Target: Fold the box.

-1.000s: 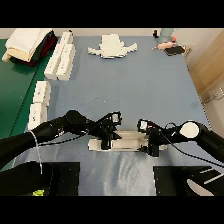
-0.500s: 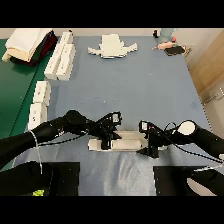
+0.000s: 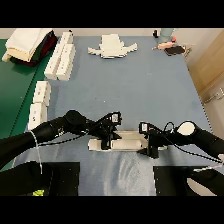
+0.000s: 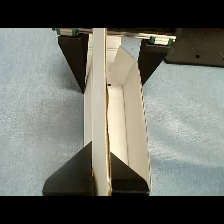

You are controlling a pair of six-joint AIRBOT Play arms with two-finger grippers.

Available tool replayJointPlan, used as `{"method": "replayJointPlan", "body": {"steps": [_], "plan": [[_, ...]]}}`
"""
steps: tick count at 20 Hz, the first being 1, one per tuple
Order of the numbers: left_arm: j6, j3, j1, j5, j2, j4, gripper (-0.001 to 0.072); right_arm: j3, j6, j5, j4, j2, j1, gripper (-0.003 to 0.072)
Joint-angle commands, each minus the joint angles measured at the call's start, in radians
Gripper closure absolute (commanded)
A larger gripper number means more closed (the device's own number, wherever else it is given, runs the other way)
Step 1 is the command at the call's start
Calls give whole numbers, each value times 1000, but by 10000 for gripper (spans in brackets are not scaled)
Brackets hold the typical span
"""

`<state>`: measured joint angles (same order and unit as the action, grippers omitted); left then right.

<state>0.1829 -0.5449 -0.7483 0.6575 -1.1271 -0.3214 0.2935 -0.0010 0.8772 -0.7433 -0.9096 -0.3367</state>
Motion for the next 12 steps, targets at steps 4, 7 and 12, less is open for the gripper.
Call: {"method": "replayJointPlan", "body": {"steps": [4,7,12], "plan": [[0,0,1,0,0,0,694,-12,-31,-18,0,-2,0,75],[0,0,1,0,1,0,694,-12,-46,-21,0,-2,0,165],[0,0,1,0,0,0,694,-12,-45,-23,-1,-1,0,165]]}}
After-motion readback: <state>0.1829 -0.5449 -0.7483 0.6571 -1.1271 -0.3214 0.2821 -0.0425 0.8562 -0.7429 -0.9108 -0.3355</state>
